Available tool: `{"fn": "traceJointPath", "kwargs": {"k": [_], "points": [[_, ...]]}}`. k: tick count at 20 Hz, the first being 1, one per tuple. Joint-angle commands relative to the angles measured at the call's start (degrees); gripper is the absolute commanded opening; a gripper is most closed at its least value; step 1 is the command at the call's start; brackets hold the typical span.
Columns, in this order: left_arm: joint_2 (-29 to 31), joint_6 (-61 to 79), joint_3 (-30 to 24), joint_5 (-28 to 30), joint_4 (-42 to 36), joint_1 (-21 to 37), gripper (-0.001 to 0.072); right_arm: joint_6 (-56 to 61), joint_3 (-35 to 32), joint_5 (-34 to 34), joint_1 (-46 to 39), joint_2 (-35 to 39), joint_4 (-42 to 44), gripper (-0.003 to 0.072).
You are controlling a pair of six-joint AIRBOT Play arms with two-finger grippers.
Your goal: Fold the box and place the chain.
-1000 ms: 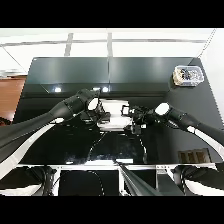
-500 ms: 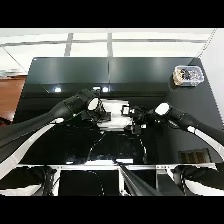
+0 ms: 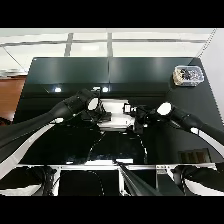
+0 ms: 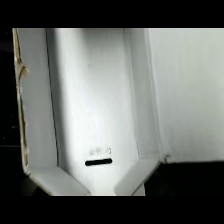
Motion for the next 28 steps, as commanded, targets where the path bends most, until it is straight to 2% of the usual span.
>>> {"fn": "traceJointPath", "kwargs": {"k": [1, 4, 6, 7, 8, 9, 12, 15, 25, 26, 27, 28], "points": [[0.1, 0.1, 0.0, -0.9, -0.3, 0.0, 0.0028, 4.2, 0.1, 4.3, -1.0, 4.1, -8.2, 0.0716], [0.1, 0.1, 0.0, -0.9, -0.4, 0.0, 0.0028, 4.4, 0.1, 5.0, -1.2, 4.7, -8.8, 0.0714], [0.1, 0.1, 0.0, -0.9, -0.4, 0.0, 0.0028, 4.4, 0.1, 5.3, -0.4, 4.6, -6.7, 0.04], [0.1, 0.1, 0.0, -0.8, -0.4, 0.0, 0.0028, 3.7, 0.1, 5.1, 0.1, 4.3, -5.0, 0.035], [0.1, 0.1, 0.0, -0.8, -0.4, 0.0, 0.0028, 2.8, 0.1, 5.0, 0.4, 3.8, -3.3, 0.0264], [0.1, 0.1, 0.0, -0.8, -0.4, 0.0, 0.0028, 2.1, 0.1, 4.4, 0.6, 3.3, -1.4, 0.0243], [0.1, 0.1, 0.0, -0.8, -0.4, 0.0, 0.0028, 2.1, 0.1, 0.7, 1.6, 2.2, 2.8, 0.0243], [0.1, 0.1, 0.0, -0.8, -0.4, 0.0, 0.0028, 2.0, 0.1, 0.2, 3.1, 1.0, 5.5, 0.0242], [0.1, 0.1, 0.0, -0.8, -0.4, 0.0, 0.0028, 3.2, 0.1, -1.5, 4.5, 0.0, 5.5, 0.0246], [0.1, 0.1, 0.0, -0.8, -0.4, 0.0, 0.0028, 3.3, 0.1, -1.6, 4.5, 0.0, 5.5, 0.0358], [0.1, 0.1, 0.0, -0.8, -0.4, 0.0, 0.0028, 3.5, 0.1, -1.5, 4.5, 0.0, 5.4, 0.0379], [0.1, 0.1, 0.0, -0.8, -0.5, 0.0, 0.0028, 4.2, 0.1, -1.4, 4.4, 0.0, 5.4, 0.0231]]}}
